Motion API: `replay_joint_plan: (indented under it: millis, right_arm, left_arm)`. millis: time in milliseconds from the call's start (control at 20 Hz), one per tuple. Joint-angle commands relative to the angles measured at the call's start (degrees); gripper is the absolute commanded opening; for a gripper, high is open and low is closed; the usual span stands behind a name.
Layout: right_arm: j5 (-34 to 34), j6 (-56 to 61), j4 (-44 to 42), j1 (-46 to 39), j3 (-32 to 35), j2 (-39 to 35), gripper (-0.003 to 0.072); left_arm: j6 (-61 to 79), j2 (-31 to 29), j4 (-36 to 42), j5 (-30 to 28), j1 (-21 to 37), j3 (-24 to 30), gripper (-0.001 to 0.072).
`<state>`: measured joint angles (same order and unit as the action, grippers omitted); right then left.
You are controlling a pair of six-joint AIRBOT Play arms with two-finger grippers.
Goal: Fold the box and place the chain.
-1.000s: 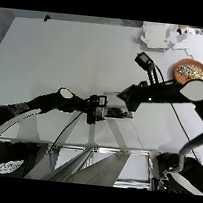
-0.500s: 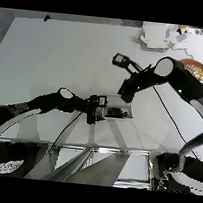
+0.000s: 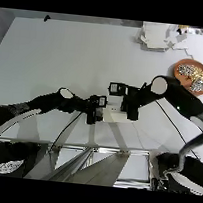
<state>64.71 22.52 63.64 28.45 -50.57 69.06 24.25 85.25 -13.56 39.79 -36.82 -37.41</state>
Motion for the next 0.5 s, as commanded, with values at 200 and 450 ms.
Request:
replay_joint_plan:
  millis: [200, 450]
  right_arm:
    - [-6.0, -4.4, -4.5, 0.2, 6.0, -7.4, 0.0205]
    - [-7.6, -5.6, -5.0, 3.3, 6.1, -7.3, 0.0228]
  left_arm:
    - [-0.1, 0.0, 0.0, -0.1, 0.0, 0.0, 0.0136]
    - [-0.1, 0.0, 0.0, -0.1, 0.0, 0.0, 0.0136]
